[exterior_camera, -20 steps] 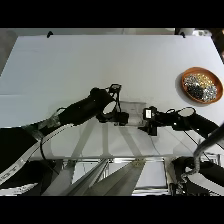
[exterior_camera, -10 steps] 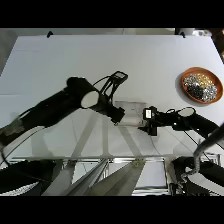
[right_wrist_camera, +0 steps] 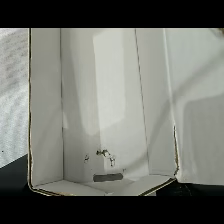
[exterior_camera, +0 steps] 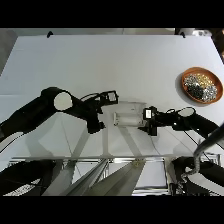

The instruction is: Fold the box and place the chain.

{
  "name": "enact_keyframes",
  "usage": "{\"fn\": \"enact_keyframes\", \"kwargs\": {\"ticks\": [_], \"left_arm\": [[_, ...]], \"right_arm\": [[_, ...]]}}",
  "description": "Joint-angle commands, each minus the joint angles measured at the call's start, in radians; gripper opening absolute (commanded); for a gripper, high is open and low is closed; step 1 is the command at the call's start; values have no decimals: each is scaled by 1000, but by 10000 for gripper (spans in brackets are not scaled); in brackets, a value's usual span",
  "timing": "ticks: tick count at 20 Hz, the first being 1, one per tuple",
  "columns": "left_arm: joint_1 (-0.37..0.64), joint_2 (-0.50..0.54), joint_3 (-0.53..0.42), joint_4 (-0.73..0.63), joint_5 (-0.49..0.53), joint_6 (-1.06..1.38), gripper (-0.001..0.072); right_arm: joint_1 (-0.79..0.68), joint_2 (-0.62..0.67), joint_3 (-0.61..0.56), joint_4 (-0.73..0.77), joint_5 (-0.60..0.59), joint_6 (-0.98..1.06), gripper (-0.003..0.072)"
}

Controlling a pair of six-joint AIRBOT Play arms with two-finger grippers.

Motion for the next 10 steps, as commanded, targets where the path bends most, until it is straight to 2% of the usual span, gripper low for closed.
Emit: {"fn": "enact_keyframes", "kwargs": {"ticks": [1,3,4,6,10], "left_arm": [[71,-64,-86,-253,101,422,646],[94,-132,-86,-404,175,440,653],[96,-163,-86,-448,211,463,705],[96,-219,-86,-465,257,557,701],[96,-269,-86,-464,250,748,707]], "right_arm": [[0,1,0,0,0,0,575],[0,1,0,0,0,0,575],[0,1,0,0,0,0,575],[0,1,0,0,0,0,575],[0,1,0,0,0,0,575]]}}
